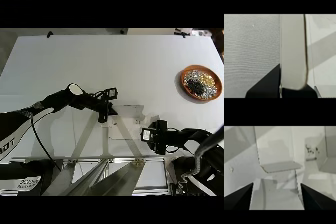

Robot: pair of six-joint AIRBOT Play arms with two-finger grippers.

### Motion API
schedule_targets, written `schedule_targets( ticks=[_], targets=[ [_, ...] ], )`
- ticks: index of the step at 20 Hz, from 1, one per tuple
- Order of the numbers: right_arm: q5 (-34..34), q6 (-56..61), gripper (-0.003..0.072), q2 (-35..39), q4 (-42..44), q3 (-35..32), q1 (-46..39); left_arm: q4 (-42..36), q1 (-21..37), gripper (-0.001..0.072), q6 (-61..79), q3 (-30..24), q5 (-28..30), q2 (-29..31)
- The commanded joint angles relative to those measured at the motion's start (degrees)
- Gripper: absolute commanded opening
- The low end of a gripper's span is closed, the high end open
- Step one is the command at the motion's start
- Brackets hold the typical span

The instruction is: Fold the box and place the chain.

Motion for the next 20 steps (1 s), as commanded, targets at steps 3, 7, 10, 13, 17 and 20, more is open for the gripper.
schedule_targets(
  ticks=[3, 7, 10, 13, 17, 20],
  targets=[
    [-15.89, -5.51, 0.0702, -0.48, 2.51, -4.52, 8.55, -0.02, -0.04, 0.0014, -0.02, -0.04, -0.02, -0.04],
    [-20.04, -5.33, 0.0698, -1.77, 2.1, -5.18, 10.51, -0.02, -0.04, 0.0014, 0.0, -0.04, -0.04, -0.04],
    [-22.75, -5.35, 0.0684, -4.46, 1.77, -5.18, 10.51, -0.02, -0.04, 0.0014, 0.0, -0.04, 0.0, -0.04],
    [-24.74, -5.33, 0.0683, -8.15, 0.37, -5.18, 10.51, -0.02, -0.04, 0.0014, 0.0, -0.04, 0.0, -0.04],
    [-27.34, -5.29, 0.0683, -9.33, 0.42, -5.18, 10.51, -0.02, -0.04, 0.0014, -0.02, -0.04, -0.02, -0.04],
    [-29.16, -5.01, 0.0665, -9.33, 0.44, -5.18, 10.51, -0.02, -0.04, 0.0014, -0.02, -0.04, 0.0, -0.04]
  ],
)
